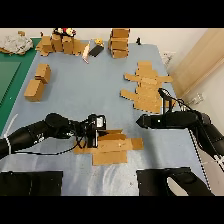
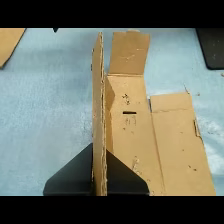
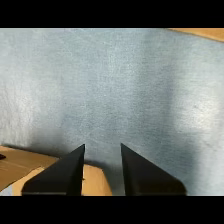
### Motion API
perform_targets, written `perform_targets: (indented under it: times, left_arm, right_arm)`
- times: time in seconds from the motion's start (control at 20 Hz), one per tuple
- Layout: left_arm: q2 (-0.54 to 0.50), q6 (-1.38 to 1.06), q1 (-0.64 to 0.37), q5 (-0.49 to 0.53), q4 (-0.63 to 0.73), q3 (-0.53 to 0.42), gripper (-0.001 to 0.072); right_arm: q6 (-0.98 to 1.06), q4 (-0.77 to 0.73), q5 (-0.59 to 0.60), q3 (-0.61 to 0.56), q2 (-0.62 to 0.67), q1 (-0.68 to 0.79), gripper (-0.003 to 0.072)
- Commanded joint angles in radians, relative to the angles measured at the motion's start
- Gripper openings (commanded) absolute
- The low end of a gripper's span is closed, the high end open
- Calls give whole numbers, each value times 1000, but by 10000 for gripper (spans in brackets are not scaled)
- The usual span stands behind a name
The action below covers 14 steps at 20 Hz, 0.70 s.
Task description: Fold the box.
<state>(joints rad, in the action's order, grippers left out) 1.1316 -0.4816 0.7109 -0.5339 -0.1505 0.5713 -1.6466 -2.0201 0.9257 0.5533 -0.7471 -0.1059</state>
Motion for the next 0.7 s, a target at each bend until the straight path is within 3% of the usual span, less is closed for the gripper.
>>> perform_targets:
  times: [0.0,0.4,0.65]
  left_arm:
    - [0,-97,0,11,66,-43,10]
    - [27,-95,0,-2,62,-57,11]
    - [26,-39,0,-73,61,-57,11]
  right_arm:
    - [1,-4,-6,1,-1,0,348]
    - [1,-5,-5,1,0,0,348]
    - [0,-5,-5,1,0,0,348]
